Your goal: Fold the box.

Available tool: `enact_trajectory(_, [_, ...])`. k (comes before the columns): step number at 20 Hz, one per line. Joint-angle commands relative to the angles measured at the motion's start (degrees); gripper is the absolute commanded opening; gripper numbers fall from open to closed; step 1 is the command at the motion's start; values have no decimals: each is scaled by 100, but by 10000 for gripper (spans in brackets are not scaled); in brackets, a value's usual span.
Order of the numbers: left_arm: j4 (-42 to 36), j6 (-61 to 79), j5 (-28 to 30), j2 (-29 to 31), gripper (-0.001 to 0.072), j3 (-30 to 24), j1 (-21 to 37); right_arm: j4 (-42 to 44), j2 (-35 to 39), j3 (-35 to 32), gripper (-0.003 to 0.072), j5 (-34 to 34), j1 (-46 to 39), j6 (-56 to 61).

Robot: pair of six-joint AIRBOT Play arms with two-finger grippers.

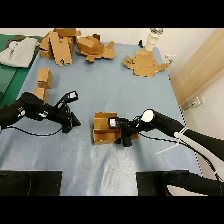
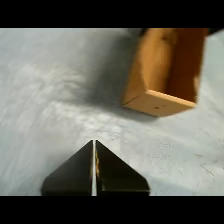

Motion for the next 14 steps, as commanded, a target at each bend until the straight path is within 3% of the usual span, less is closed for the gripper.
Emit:
enact_trajectory(1, [-385,1814,-728,-293,588,-2,122,-4,4,7,440,-131,2,79])
enact_trajectory(2, [-345,1696,-691,-293,696,-2,-61,-2,4,7,440,-162,2,107])
enact_trajectory(5, [-4,1499,-435,-293,696,-2,-793,-2,4,7,440,-155,2,107])
enact_trajectory(9, [704,704,809,-293,697,-2,-1939,0,4,7,440,-153,2,107])
enact_trajectory(14, [684,-129,1436,-295,697,-2,-2319,-2,4,7,440,-155,2,107])
